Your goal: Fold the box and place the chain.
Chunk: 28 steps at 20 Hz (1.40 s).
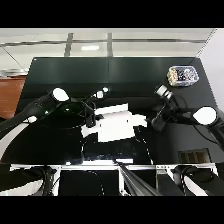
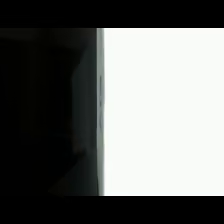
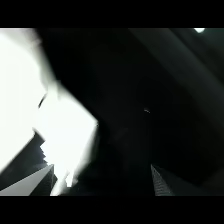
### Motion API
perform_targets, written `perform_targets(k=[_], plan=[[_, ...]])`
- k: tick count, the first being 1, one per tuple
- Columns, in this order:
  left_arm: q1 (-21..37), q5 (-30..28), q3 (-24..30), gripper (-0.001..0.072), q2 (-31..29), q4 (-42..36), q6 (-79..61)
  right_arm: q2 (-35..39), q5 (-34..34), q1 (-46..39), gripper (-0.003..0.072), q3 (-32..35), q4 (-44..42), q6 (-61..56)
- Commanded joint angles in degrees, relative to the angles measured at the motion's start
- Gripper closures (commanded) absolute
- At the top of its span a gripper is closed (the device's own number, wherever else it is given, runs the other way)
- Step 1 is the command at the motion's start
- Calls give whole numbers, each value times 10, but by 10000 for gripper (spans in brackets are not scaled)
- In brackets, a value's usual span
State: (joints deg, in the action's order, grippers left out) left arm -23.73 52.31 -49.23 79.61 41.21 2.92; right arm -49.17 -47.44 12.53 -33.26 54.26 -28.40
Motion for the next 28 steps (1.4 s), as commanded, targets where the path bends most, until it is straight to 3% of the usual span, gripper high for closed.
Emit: perform_targets(k=[1, 11, 17, 22, 28], plan=[[-13, -49, 11, 682, 11, 5, -57, -3, 1, 43, -24, 27, -8, 212], [-17, -41, 11, 682, 24, 5, -57, -103, 10, 143, -24, 37, -59, 307], [-17, -40, 11, 682, 24, 5, -57, -160, 109, 197, -24, 36, -135, 343], [-17, -37, 11, 682, 24, 5, -56, -141, 104, 158, -24, 2, -132, 342], [-17, -35, 11, 682, 24, 5, -56, -146, 99, 102, -24, -16, -233, 386]])
